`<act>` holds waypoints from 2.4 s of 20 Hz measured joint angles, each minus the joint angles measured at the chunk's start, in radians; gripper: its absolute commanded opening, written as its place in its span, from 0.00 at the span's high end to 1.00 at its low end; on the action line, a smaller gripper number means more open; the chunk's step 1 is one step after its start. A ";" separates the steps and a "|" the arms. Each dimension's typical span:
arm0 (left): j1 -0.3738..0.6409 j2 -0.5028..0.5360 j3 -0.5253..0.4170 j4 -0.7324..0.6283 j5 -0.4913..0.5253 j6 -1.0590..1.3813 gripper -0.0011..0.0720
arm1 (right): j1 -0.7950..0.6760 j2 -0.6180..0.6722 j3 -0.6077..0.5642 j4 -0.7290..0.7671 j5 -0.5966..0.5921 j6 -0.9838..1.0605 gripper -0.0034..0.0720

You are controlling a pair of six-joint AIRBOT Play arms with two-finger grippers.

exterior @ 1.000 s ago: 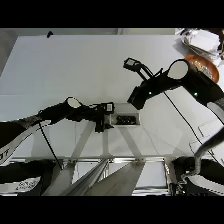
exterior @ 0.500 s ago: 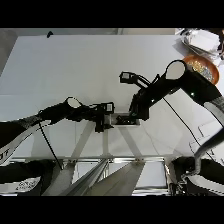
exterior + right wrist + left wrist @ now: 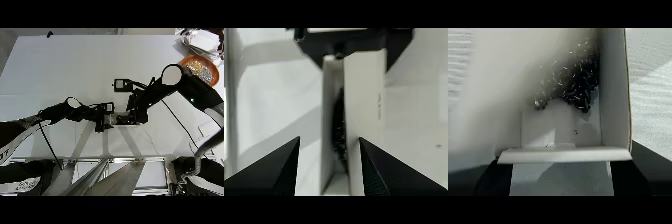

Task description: Fold the box and place the chain.

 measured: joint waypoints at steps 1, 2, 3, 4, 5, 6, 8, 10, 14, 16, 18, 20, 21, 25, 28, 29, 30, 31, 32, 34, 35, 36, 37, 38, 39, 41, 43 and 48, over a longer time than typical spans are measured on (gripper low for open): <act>0.000 0.000 0.000 0.000 0.000 0.000 0.70 | -0.013 0.010 0.001 0.023 -0.032 -0.010 0.42; 0.000 0.000 0.000 0.000 0.000 0.000 0.70 | -0.027 0.017 0.003 0.050 -0.053 -0.025 0.42; 0.000 0.000 0.000 0.000 0.000 0.000 0.70 | -0.043 0.023 0.005 0.086 -0.072 -0.045 0.42; 0.000 0.000 0.000 0.000 0.000 0.000 0.70 | -0.059 0.026 0.006 0.117 -0.085 -0.063 0.43; 0.000 0.000 0.000 0.000 0.000 0.000 0.70 | -0.076 0.028 0.007 0.150 -0.094 -0.079 0.46; 0.000 0.000 0.000 0.000 0.000 0.000 0.70 | -0.092 0.029 0.008 0.179 -0.102 -0.096 0.55; 0.000 0.000 0.000 0.000 0.000 0.000 0.70 | -0.122 0.017 0.008 0.240 -0.111 -0.124 0.56; 0.000 0.000 0.000 0.000 0.000 0.000 0.70 | -0.138 -0.015 0.009 0.272 -0.100 -0.142 0.56; 0.000 0.000 0.000 0.000 0.000 0.000 0.70 | -0.137 -0.100 0.008 0.301 -0.027 -0.163 0.56; 0.000 0.000 0.000 0.000 0.000 0.000 0.70 | -0.132 -0.122 0.008 0.304 -0.004 -0.172 0.56; 0.000 0.000 0.000 0.000 0.000 0.000 0.70 | -0.130 -0.134 0.005 0.298 0.013 -0.176 0.56; 0.000 0.000 0.000 0.000 0.000 0.000 0.70 | -0.128 -0.140 0.001 0.290 0.023 -0.179 0.56; 0.000 0.000 0.000 0.000 0.000 0.000 0.70 | -0.128 -0.142 0.000 0.288 0.025 -0.180 0.56; 0.000 0.000 0.000 0.000 0.000 0.000 0.70 | -0.138 -0.140 -0.003 0.379 0.030 -0.206 0.56; 0.000 0.000 0.000 0.000 0.000 0.000 0.70 | -0.182 -0.139 -0.003 0.497 0.018 -0.225 0.64; 0.000 0.000 0.000 0.000 0.000 0.000 0.70 | -0.195 -0.139 -0.003 0.517 0.013 -0.228 0.65; 0.000 0.000 0.000 0.000 0.000 0.000 0.70 | -0.207 -0.141 -0.003 0.520 0.005 -0.227 0.65; 0.000 0.000 0.000 0.000 0.000 0.000 0.70 | -0.214 -0.145 -0.004 0.516 0.000 -0.227 0.65; 0.000 0.000 0.000 0.000 0.000 0.000 0.70 | -0.217 -0.153 -0.005 0.508 0.002 -0.223 0.65; 0.000 0.000 0.000 0.000 0.000 0.000 0.70 | -0.210 -0.177 -0.006 0.495 0.010 -0.219 0.65; 0.000 0.000 0.000 0.000 0.000 0.000 0.70 | -0.204 -0.192 -0.006 0.486 0.016 -0.218 0.65; 0.000 0.000 0.000 0.000 0.000 0.000 0.70 | -0.197 -0.204 -0.007 0.482 0.020 -0.215 0.65; 0.000 0.000 0.000 0.000 0.000 0.000 0.70 | -0.190 -0.214 -0.007 0.472 0.026 -0.215 0.65; 0.000 0.000 0.000 0.000 0.000 0.000 0.70 | -0.185 -0.221 -0.006 0.459 0.033 -0.212 0.65; 0.000 0.000 0.000 0.000 0.000 0.000 0.70 | -0.182 -0.226 -0.007 0.447 0.041 -0.212 0.65; 0.000 0.000 0.000 0.000 0.000 0.000 0.70 | -0.177 -0.232 -0.007 0.420 0.058 -0.211 0.58; 0.000 0.000 0.000 0.000 0.000 0.000 0.70 | -0.174 -0.236 -0.007 0.397 0.070 -0.208 0.55; 0.000 0.000 0.000 0.000 0.000 0.000 0.70 | -0.156 -0.215 -0.007 0.372 0.095 -0.205 0.55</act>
